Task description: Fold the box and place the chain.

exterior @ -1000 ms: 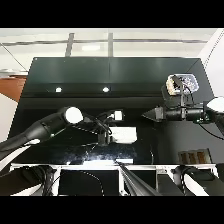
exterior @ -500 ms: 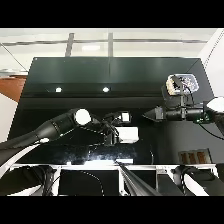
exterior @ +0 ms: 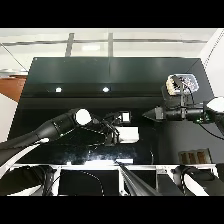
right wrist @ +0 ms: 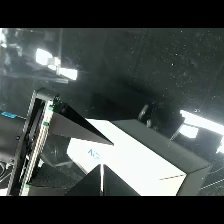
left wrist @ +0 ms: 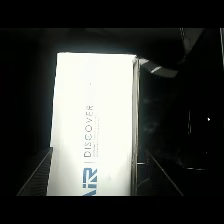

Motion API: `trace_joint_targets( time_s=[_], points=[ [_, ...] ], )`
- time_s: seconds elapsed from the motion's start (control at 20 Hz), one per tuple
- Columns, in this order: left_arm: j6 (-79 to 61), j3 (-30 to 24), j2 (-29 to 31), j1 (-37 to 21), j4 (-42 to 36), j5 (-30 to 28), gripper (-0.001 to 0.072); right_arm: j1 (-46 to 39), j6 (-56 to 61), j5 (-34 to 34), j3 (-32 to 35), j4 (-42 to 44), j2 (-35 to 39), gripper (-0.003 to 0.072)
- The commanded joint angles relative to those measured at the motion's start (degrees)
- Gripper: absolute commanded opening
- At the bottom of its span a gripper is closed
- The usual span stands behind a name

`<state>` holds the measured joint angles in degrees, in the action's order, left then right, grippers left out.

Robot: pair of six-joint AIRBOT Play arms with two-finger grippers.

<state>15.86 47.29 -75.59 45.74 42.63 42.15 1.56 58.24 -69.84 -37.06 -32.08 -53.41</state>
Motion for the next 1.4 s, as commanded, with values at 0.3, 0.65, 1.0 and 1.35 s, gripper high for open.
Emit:
trace_joint_targets(
  time_s=[0.3, 0.65, 1.0, 1.35],
  points=[
    [0.0, 0.9, 0.2, 0.0, 0.4, -0.1, 0.0708, 0.0, -0.2, 0.0, 0.0, -0.2, 0.0, 0.0029],
    [1.0, 0.9, 0.2, 0.0, 0.4, 0.0, 0.0708, 0.0, -0.2, 0.0, -0.1, -1.2, 0.0, 0.0028],
    [1.1, 0.9, -0.7, 0.3, 0.4, 0.1, 0.0708, 0.0, -0.2, 0.0, 0.0, -1.2, 0.0, 0.0029],
    [1.1, 0.9, -1.1, 1.0, 0.4, 0.1, 0.0708, 0.0, -0.2, 0.0, 0.0, -1.2, 0.0, 0.0029]
  ],
)
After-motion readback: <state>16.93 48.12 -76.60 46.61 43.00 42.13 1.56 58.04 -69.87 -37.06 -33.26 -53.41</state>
